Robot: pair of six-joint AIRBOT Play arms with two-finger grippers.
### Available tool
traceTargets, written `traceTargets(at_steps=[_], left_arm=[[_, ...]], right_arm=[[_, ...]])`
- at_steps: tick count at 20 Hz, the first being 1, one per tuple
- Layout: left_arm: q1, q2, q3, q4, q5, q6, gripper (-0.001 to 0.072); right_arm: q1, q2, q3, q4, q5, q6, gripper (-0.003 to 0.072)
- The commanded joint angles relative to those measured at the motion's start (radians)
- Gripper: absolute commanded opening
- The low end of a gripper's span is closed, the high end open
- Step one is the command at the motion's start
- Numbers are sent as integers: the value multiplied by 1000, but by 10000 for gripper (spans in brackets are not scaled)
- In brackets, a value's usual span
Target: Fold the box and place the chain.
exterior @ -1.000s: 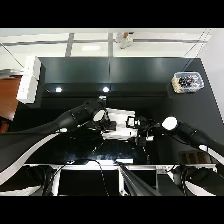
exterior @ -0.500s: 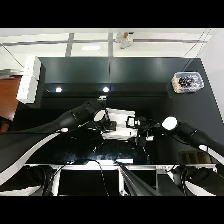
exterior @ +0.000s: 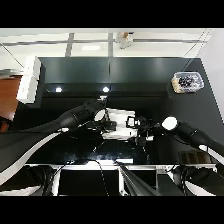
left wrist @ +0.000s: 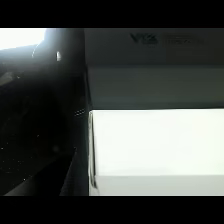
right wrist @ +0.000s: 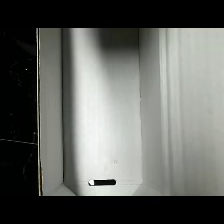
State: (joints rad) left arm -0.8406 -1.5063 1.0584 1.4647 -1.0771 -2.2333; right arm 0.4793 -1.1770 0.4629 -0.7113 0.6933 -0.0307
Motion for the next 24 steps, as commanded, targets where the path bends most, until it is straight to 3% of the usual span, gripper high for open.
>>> traceTargets(at_steps=[1, 6, 7, 10, 11, 17, 18, 20, 21, 24], left_arm=[[1, 1, 3, 12, -1, 0, 335], [1, 1, 3, 15, 0, 0, 316], [1, 1, 3, 16, 0, 0, 215], [0, 1, 3, 16, 9, 1, 118], [-1, 1, 3, 15, 10, 5, 32], [-1, 1, 3, 11, 9, 5, 35], [-1, 1, 3, 11, 5, 5, 44], [1, 2, 9, 19, -12, 3, 340], [2, 2, 15, 25, -23, 3, 384], [8, 3, 18, 44, -34, 3, 384]], right_arm=[[1, 0, 0, 0, 0, 0, 333], [1, 0, 0, 0, 0, 0, 333], [1, 0, 0, 0, 0, 0, 333], [1, 0, 0, 0, 0, 0, 333], [1, 0, 0, 0, 0, 0, 333], [1, 0, 0, 0, 0, 0, 332], [1, 0, 0, 0, 0, 0, 333], [1, 0, 0, 0, 0, 0, 333], [1, 0, 0, 0, 1, 0, 333], [1, 0, 0, 0, 1, 0, 333]])
